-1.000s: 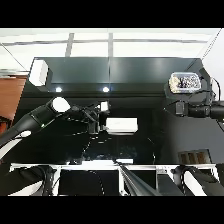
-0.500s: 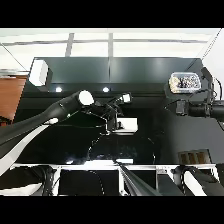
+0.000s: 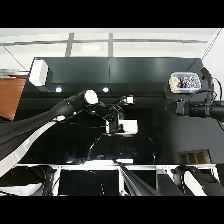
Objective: Fold the box and place the chain.
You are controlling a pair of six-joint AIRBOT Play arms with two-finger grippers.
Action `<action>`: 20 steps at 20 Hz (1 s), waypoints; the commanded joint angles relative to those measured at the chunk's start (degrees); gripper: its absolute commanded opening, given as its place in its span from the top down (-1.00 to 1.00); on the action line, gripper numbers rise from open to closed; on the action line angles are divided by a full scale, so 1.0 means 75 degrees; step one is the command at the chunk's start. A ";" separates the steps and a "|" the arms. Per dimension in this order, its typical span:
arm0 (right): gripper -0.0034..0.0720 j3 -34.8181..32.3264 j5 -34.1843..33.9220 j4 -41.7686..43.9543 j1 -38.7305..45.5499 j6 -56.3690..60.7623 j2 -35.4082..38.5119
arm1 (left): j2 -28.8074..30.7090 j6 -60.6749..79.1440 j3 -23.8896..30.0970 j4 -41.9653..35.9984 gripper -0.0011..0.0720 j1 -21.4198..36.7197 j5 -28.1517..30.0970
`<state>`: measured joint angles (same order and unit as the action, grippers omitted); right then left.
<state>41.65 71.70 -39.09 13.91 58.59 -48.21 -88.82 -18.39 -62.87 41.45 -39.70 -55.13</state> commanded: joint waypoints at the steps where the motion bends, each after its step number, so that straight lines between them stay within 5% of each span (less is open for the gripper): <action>1: 0.88 -0.0003 -0.0017 -0.0082 0.0000 -0.0006 0.0009 | -0.0017 0.0026 -0.0015 0.0029 -0.98 -0.0099 0.0035; 17: 0.88 -0.0017 -0.0032 -0.0079 0.0000 -0.0003 0.0009 | -0.0017 0.0096 -0.0012 0.0560 -0.99 -0.0460 0.0353; 20: 0.88 -0.0017 -0.0055 -0.0079 0.0000 -0.0003 0.0009 | -0.0041 0.0734 -0.0009 0.0621 -0.99 -0.0761 0.0982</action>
<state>41.54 71.40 -39.68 13.91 58.54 -48.18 -88.99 -16.36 -62.92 45.47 -43.94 -51.48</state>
